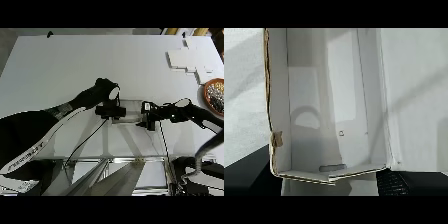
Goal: Fold the box and place the chain.
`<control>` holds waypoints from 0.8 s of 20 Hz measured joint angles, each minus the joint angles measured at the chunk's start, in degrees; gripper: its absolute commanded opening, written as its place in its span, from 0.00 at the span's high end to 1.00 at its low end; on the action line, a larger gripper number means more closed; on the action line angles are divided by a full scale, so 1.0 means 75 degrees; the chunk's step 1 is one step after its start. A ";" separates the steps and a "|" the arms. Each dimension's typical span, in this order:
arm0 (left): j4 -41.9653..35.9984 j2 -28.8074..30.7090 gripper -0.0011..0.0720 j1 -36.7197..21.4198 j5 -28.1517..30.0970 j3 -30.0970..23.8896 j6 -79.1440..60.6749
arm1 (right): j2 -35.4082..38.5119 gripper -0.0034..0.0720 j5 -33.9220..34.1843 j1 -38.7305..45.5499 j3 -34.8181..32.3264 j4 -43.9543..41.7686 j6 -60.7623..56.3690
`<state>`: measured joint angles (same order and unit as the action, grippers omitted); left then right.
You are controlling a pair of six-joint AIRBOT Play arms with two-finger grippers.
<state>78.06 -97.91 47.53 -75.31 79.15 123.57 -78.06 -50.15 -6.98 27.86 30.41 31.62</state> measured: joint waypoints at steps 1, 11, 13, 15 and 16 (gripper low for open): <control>0.0003 0.0131 0.50 -0.0061 0.0000 -0.0006 -0.0306 | 0.0000 0.52 0.0000 0.0000 0.0000 0.0000 0.0000; -0.0064 0.2582 0.03 -0.1084 -0.0766 -0.0761 -0.4674 | 0.0000 0.52 -0.0009 0.0000 0.0000 -0.0003 -0.0003; -0.0341 0.3037 0.03 -0.1451 -0.0254 -0.1609 -0.6417 | 0.0000 0.52 -0.0012 0.0000 0.0000 -0.0003 -0.0003; -0.0866 0.3325 0.03 -0.1851 0.0580 -0.2672 -0.8859 | 0.0000 0.52 -0.0012 0.0000 0.0000 -0.0006 -0.0003; -0.1259 0.3386 0.03 -0.2025 0.1075 -0.3191 -1.0182 | 0.0000 0.52 -0.0012 0.0000 0.0000 -0.0003 -0.0006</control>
